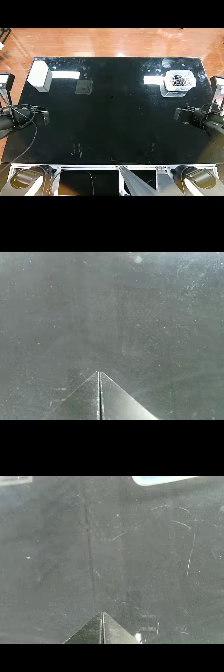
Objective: Fold the box and place the chain.
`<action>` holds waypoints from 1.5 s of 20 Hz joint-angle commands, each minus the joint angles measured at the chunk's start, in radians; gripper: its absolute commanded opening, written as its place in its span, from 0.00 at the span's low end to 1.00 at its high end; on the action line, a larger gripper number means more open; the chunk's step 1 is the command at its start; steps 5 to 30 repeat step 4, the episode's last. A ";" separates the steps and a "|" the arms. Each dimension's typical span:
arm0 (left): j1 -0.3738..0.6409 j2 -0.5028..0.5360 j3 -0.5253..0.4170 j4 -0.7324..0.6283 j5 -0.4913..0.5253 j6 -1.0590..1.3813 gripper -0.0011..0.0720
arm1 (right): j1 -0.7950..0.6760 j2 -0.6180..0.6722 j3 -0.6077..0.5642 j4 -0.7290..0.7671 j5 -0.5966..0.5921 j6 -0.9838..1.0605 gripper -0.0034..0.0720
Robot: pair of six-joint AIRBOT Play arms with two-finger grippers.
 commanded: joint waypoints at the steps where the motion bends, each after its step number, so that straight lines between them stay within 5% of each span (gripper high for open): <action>1: -0.001 0.001 0.000 0.003 0.001 -0.002 0.05 | 0.001 0.001 0.000 0.000 0.001 0.001 0.07; 30: -0.001 0.001 0.000 0.003 0.001 -0.002 0.05 | 0.001 0.001 0.000 0.000 0.001 0.001 0.07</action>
